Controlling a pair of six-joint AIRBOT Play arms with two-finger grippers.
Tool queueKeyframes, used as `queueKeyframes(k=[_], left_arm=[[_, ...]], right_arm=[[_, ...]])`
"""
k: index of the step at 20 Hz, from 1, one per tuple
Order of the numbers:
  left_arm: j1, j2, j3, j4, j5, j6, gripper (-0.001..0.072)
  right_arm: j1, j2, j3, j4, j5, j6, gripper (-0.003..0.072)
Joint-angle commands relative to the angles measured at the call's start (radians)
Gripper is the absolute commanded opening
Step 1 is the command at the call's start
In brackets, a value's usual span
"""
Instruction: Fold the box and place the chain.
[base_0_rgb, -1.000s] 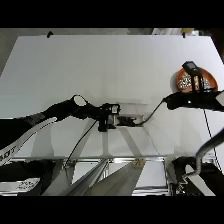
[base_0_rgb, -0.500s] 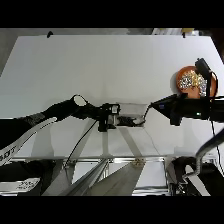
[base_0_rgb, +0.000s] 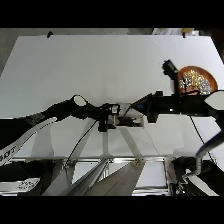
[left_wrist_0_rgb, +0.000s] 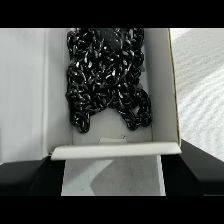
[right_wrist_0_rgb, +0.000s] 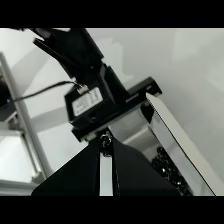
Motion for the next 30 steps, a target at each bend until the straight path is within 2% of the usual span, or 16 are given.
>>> queueKeyframes(k=[1,2,3,6,8,9,11,15,20,24,27,29,30], left_arm=[[0.000,0.001,0.000,0.000,0.000,0.000,0.0208],[0.000,0.001,0.000,0.000,0.000,0.000,0.0208],[0.000,0.001,0.000,0.000,0.000,0.000,0.0208],[0.000,0.001,0.000,0.000,0.000,0.000,0.0208],[0.000,0.001,0.000,0.000,0.000,0.000,0.0208],[0.000,0.001,0.000,0.000,0.000,0.000,0.0208],[0.000,0.001,0.000,0.000,0.000,0.000,0.0208],[0.000,0.001,0.000,0.000,0.000,0.000,0.0208],[0.000,0.001,0.000,0.000,0.000,0.000,0.0208],[0.000,0.001,0.000,0.000,0.000,0.000,0.0208],[0.000,0.001,0.000,0.000,0.000,0.000,0.0208],[0.000,0.001,0.000,0.000,0.000,0.000,0.0208],[0.000,0.001,0.000,0.000,0.000,0.000,0.0208]], right_arm=[[0.057,-0.111,0.001,-0.077,-0.025,-0.010,0.0037],[0.061,-0.127,0.001,-0.090,-0.025,-0.008,0.0101],[0.061,-0.137,0.001,-0.097,-0.025,-0.005,0.0123],[0.053,-0.138,0.010,-0.100,-0.036,-0.006,0.0129],[0.026,-0.138,0.052,-0.102,-0.002,-0.011,0.0128],[0.007,-0.138,0.087,-0.103,0.016,-0.020,0.0118],[-0.027,-0.140,0.152,-0.106,0.003,-0.085,0.0015],[-0.060,-0.195,0.183,-0.153,-0.100,-0.145,0.0014],[0.037,-0.298,0.183,-0.345,0.029,-0.145,0.0015],[0.094,-0.304,0.177,-0.412,0.035,-0.145,0.0016],[0.094,-0.304,0.175,-0.415,0.086,-0.149,0.0022],[0.109,-0.303,0.175,-0.417,0.147,-0.206,0.0120],[0.126,-0.302,0.175,-0.416,0.164,-0.243,0.0128]])
